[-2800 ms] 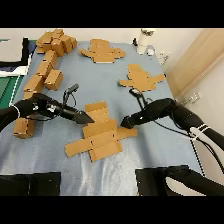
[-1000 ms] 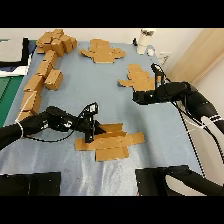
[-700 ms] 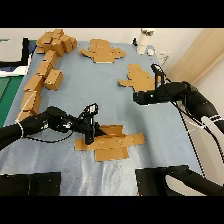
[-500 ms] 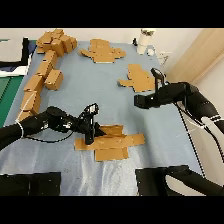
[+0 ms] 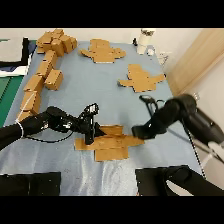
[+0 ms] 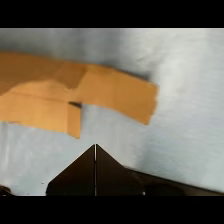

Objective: Fold the box.

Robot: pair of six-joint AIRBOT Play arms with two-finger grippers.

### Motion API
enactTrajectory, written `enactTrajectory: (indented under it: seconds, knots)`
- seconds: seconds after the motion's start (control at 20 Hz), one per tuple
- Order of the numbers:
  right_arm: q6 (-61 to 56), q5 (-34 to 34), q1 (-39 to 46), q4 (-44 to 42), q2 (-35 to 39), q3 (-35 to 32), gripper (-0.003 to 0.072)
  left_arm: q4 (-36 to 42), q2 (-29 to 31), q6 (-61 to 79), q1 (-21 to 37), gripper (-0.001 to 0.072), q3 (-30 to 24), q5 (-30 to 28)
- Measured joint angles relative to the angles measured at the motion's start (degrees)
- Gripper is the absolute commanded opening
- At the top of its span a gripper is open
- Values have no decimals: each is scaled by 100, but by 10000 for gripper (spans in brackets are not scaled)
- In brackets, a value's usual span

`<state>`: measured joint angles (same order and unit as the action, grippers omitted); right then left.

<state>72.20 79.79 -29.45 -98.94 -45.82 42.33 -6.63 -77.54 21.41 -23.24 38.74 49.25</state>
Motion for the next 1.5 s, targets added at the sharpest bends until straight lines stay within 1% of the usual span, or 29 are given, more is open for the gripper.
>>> enactTrajectory:
  seconds: [0.2,0.35,0.4,0.45,0.5,0.65,0.8,1.15,1.5]
  knots:
    - [221,-881,-1744,420,695,-861,4,2,0,0,0,11,0,2]
    - [455,-1447,-3132,1237,922,-1377,6,2,0,0,0,12,0,2]
    - [507,-1624,-3615,1598,960,-1545,40,4,0,0,0,11,0,2]
    - [542,-1797,-4059,1928,970,-1703,270,4,0,0,0,11,0,2]
    - [573,-1934,-4409,2203,970,-1832,425,2,0,0,0,11,0,7]
    - [614,-2299,-5051,2870,861,-2085,425,2,-4,0,0,11,0,9]
    - [627,-2564,-5292,3344,623,-2179,425,4,-4,0,0,11,0,7]
    - [627,-2900,-5429,3829,68,-2236,423,4,-4,0,0,11,0,4]
    - [284,-2986,-5445,4301,-254,-2227,415,2,-4,0,0,11,0,7]
